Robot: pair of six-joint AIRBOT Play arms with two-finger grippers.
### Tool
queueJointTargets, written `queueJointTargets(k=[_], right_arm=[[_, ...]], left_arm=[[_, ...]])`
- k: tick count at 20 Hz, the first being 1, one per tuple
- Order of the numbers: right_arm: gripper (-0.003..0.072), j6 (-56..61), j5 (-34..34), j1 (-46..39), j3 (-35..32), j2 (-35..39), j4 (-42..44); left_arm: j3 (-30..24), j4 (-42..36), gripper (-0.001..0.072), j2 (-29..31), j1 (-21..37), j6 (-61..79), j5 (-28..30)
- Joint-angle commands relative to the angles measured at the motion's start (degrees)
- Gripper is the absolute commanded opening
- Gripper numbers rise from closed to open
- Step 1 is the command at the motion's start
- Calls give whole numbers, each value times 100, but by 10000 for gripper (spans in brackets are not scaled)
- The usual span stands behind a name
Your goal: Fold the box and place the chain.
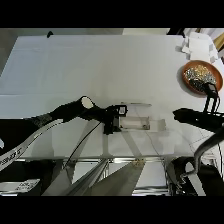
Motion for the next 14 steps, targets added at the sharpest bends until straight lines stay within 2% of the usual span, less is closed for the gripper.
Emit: queueJointTargets(k=[1, 7, 14], right_arm=[[10, 238, 649, -46, 96, -776, -254], [10, 133, 605, 487, 92, -2004, -57], [10, 155, 140, 1003, 92, -2745, 306]], left_arm=[[2, 2, 69, 4, 4, 2, 0], [2, 2, 69, 4, 4, 2, 0], [2, 2, 69, 4, 4, 2, 0]])
